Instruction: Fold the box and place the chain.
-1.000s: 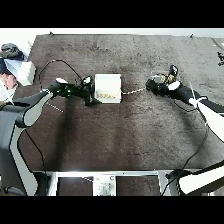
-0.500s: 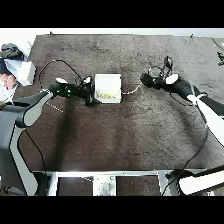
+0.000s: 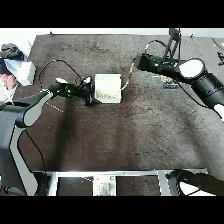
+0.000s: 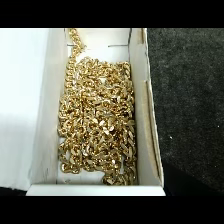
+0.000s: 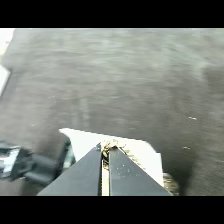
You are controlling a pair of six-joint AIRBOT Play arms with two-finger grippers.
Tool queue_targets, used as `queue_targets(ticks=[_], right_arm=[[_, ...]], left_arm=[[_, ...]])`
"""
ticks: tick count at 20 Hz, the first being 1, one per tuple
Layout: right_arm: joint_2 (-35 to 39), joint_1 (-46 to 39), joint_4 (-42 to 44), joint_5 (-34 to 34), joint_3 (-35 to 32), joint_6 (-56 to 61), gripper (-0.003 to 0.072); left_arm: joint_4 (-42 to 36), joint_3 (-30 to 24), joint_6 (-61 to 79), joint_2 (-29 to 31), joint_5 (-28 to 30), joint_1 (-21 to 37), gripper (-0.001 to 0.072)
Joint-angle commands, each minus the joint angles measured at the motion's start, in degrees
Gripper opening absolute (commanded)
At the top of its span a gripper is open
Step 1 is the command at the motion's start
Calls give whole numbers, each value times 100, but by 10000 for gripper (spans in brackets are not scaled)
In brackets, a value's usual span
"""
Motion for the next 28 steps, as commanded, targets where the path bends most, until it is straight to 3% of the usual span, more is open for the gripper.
queue_targets(ticks=[1,9,10,12,15,20,22,24,28], right_arm=[[-13,575,2,-271,7,-35,14],[-1377,1078,4,-313,7,-31,14],[-1508,1073,2,-315,7,-33,42],[-1637,1056,-50,-315,7,-35,254],[-1495,1056,-713,-323,7,-35,255],[-973,988,-2618,-798,9,-33,253],[-953,658,-2649,-426,221,-37,170],[-1126,157,-2061,92,564,-702,171],[-1768,-999,1233,1679,1366,-3578,170]], left_arm=[[2,4,0,4,2,-2,416],[2,4,0,4,2,-2,416],[2,4,0,4,2,-2,416],[0,4,0,4,2,-2,416],[0,4,0,4,2,-2,416],[0,4,0,4,0,-2,416],[2,4,0,4,4,-2,416],[0,4,0,4,2,-2,416],[0,4,0,4,2,-2,416]])
